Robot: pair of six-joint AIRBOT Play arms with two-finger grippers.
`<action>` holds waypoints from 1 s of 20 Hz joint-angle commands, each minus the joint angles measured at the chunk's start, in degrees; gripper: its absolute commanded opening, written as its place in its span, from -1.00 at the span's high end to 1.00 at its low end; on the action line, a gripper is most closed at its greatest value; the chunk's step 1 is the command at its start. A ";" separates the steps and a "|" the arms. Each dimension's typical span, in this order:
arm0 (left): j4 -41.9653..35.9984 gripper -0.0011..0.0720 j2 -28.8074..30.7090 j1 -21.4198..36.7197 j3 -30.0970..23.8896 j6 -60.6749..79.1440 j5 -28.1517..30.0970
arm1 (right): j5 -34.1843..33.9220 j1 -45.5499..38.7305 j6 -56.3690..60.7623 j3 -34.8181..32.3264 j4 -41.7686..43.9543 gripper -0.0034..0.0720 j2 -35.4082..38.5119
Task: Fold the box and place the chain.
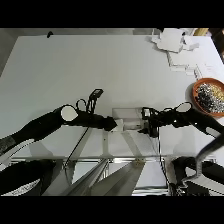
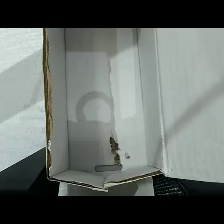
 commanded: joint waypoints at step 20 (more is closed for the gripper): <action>40.15 -0.12 -13.88 -8.85 27.69 -50.58 -26.62 | 0.00 0.02 0.02 0.04 0.00 -0.19 -0.02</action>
